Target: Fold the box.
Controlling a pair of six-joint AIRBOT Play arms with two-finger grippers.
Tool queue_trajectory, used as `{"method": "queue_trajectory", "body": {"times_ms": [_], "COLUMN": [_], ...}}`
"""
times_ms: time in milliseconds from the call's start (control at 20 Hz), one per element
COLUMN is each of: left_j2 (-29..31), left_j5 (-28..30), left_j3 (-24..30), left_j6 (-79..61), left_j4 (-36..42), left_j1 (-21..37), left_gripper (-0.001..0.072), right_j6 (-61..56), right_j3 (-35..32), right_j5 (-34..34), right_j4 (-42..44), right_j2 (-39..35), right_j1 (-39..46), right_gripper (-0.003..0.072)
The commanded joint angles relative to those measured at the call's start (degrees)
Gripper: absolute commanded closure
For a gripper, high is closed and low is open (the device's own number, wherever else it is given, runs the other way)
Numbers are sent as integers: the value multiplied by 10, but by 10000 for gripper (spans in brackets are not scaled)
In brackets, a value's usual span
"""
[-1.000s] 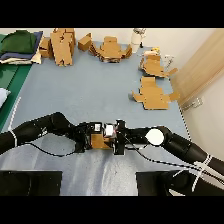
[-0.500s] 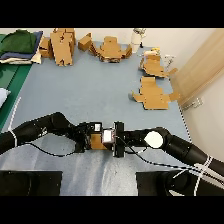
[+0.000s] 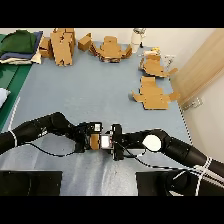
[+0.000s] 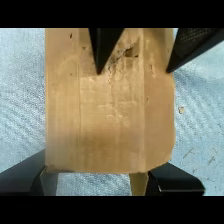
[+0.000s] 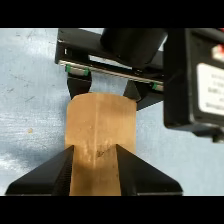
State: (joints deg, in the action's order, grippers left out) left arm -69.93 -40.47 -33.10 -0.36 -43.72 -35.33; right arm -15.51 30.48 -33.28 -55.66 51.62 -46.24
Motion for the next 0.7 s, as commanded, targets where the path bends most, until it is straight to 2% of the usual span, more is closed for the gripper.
{"method": "queue_trajectory", "body": {"times_ms": [0,250,650], "left_j2": [0,0,0], "left_j5": [0,0,0], "left_j3": [0,0,0], "left_j6": [0,0,0], "left_j4": [0,0,0], "left_j1": [0,0,0], "left_gripper": [353,353,353], "right_j6": [-1,-1,-1], "right_j3": [0,0,0], "right_j5": [25,31,-9], "right_j4": [-25,-27,-27], "right_j2": [0,0,6], "right_j1": [-3,-3,-3], "right_gripper": [262,263,284]}}
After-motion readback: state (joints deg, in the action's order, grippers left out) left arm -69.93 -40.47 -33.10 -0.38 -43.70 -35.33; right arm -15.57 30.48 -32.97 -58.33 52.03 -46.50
